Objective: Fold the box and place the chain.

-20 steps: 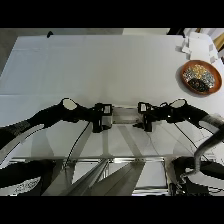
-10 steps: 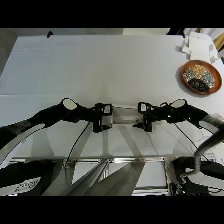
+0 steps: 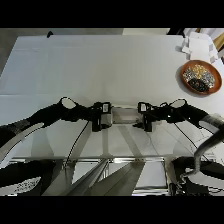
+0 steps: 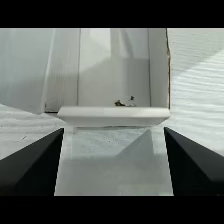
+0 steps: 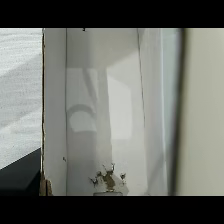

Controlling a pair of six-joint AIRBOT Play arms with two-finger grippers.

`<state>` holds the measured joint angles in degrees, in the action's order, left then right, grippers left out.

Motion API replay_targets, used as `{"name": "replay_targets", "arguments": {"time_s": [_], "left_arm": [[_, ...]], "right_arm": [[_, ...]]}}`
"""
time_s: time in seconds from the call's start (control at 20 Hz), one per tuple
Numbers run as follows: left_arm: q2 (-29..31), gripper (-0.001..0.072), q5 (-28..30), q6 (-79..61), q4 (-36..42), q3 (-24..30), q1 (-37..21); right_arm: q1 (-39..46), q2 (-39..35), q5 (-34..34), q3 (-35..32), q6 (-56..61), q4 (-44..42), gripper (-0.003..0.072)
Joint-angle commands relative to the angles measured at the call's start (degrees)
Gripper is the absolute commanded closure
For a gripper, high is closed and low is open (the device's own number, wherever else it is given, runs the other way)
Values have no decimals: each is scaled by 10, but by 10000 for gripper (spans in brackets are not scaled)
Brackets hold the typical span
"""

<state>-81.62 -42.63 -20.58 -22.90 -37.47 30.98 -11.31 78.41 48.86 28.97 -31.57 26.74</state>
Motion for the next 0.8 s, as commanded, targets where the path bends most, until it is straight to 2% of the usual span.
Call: {"name": "replay_targets", "arguments": {"time_s": [0.0,0.35,0.75], "left_arm": [[0,1,0,0,0,0,6],[0,1,16,0,15,-2,12],[-5,1,6,-3,24,-6,12]], "right_arm": [[0,0,0,0,0,0,390],[0,0,0,0,0,0,390],[0,0,0,0,0,0,390]]}}
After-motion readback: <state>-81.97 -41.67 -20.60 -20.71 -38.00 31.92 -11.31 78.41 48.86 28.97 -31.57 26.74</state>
